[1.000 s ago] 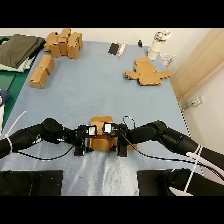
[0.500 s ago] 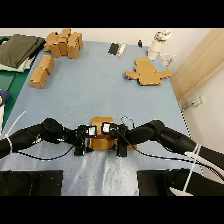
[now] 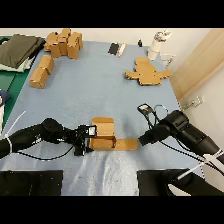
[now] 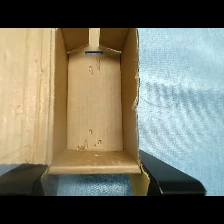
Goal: Fold the box.
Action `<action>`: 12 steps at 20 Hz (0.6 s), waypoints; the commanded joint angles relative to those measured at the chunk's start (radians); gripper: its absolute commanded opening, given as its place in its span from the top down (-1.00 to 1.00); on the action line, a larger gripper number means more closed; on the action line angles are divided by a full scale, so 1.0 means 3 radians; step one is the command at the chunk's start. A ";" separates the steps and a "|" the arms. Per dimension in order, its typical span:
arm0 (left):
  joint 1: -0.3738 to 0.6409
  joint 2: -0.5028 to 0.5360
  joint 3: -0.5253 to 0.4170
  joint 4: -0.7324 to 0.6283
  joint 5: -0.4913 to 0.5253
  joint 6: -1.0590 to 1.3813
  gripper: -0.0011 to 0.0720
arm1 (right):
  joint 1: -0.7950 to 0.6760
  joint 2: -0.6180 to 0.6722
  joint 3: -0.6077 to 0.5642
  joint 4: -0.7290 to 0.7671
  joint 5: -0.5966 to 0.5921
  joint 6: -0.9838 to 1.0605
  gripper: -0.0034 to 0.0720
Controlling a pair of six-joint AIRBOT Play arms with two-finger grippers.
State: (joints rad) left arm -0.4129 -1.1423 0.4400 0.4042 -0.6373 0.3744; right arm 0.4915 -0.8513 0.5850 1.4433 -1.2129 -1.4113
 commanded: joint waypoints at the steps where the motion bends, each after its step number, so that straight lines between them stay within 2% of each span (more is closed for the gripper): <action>1: 0.0004 -0.0003 0.0000 0.0000 0.0000 0.0000 -0.53 | -0.0370 0.0003 -0.0315 0.0968 0.0535 0.0125 0.90; 4: 0.0004 -0.0003 0.0000 0.0000 -0.0001 0.0000 -0.53 | -0.0364 -0.0034 -0.0516 0.1584 0.0947 -0.0188 0.90; 7: 0.0004 -0.0003 0.0000 0.0000 0.0000 0.0000 -0.53 | -0.0300 -0.0006 -0.0554 0.1984 0.1003 -0.0356 0.90; 12: 0.0004 -0.0003 0.0000 0.0000 -0.0001 0.0000 -0.53 | -0.0041 0.0201 -0.0558 0.2083 0.1002 -0.0324 0.90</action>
State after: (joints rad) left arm -0.4129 -1.1423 0.4400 0.4042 -0.6373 0.3744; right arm 0.4438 -0.8139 0.4240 2.0148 -0.9295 -1.5021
